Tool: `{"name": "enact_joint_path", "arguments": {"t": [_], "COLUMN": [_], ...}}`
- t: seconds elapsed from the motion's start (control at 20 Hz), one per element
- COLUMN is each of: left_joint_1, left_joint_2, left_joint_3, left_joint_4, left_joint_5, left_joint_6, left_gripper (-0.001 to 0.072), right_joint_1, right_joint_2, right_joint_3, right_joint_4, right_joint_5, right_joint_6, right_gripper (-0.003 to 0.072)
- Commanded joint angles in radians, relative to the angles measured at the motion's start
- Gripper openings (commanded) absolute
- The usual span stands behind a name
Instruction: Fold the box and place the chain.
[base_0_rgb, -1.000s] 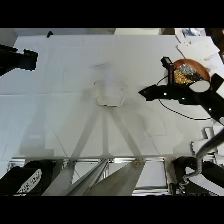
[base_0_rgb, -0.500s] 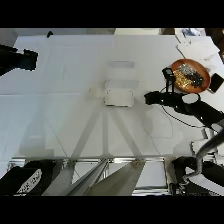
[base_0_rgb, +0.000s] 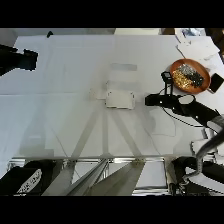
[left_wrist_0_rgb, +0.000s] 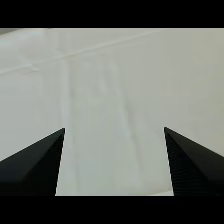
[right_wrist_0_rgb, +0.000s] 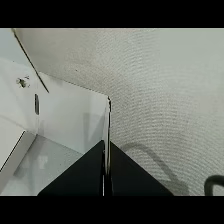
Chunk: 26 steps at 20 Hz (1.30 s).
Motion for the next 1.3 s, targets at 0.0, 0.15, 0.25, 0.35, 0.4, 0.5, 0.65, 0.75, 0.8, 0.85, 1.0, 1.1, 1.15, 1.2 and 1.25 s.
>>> {"name": "enact_joint_path", "arguments": {"t": [0.0, 0.15, 0.25, 0.35, 0.4, 0.5, 0.65, 0.75, 0.8, 0.85, 1.0, 1.1, 1.15, 1.2, 1.25], "left_joint_1": [0.000, 0.000, 0.000, 0.000, 0.000, 0.000, 0.000, 0.000, 0.000, 0.000, 0.000, 0.000, 0.000, 0.000, 0.000], "left_joint_2": [0.000, 0.000, 0.000, 0.000, 0.000, 0.000, 0.000, 0.000, 0.000, 0.000, 0.000, 0.000, 0.000, 0.000, 0.000], "left_joint_3": [0.000, 0.000, 0.000, 0.000, 0.000, 0.000, 0.000, 0.000, 0.000, 0.000, 0.000, 0.000, 0.000, 0.000, 0.000], "left_joint_4": [0.000, 0.000, 0.000, 0.000, 0.000, 0.000, 0.000, 0.000, 0.000, 0.000, 0.000, 0.000, -0.004, -0.021, -0.035], "left_joint_5": [0.000, 0.000, 0.000, 0.000, 0.000, 0.000, 0.000, 0.000, 0.000, 0.000, 0.000, 0.000, 0.000, 0.000, 0.001], "left_joint_6": [0.000, 0.000, 0.000, 0.000, 0.000, 0.000, 0.000, 0.000, 0.000, 0.000, 0.000, 0.000, -0.003, -0.007, -0.007], "left_gripper": [0.0695, 0.0695, 0.0695, 0.0695, 0.0695, 0.0695, 0.0695, 0.0695, 0.0695, 0.0695, 0.0695, 0.0695, 0.0695, 0.0695, 0.0696], "right_joint_1": [0.001, 0.001, 0.001, 0.001, 0.001, 0.001, 0.001, 0.001, 0.001, 0.001, 0.001, 0.001, 0.001, 0.001, 0.001], "right_joint_2": [-0.009, 0.000, 0.016, 0.021, 0.021, 0.021, 0.021, 0.021, 0.021, 0.021, 0.021, 0.021, 0.021, 0.021, 0.021], "right_joint_3": [-0.001, 0.000, 0.001, 0.006, 0.007, 0.006, 0.007, 0.007, 0.006, 0.006, 0.006, 0.007, 0.006, 0.006, 0.007], "right_joint_4": [-0.003, -0.002, 0.022, 0.062, 0.080, 0.084, 0.082, 0.082, 0.082, 0.082, 0.082, 0.082, 0.082, 0.082, 0.082], "right_joint_5": [0.018, 0.029, 0.055, 0.084, 0.080, 0.070, 0.070, 0.071, 0.071, 0.071, 0.071, 0.071, 0.071, 0.071, 0.071], "right_joint_6": [0.000, -0.025, -0.084, -0.141, -0.142, -0.141, -0.141, -0.139, -0.139, -0.139, -0.139, -0.139, -0.139, -0.139, -0.139], "right_gripper": [0.0014, 0.0013, 0.0013, 0.0013, 0.0013, 0.0013, 0.0015, 0.0015, 0.0015, 0.0015, 0.0015, 0.0015, 0.0015, 0.0015, 0.0015]}}
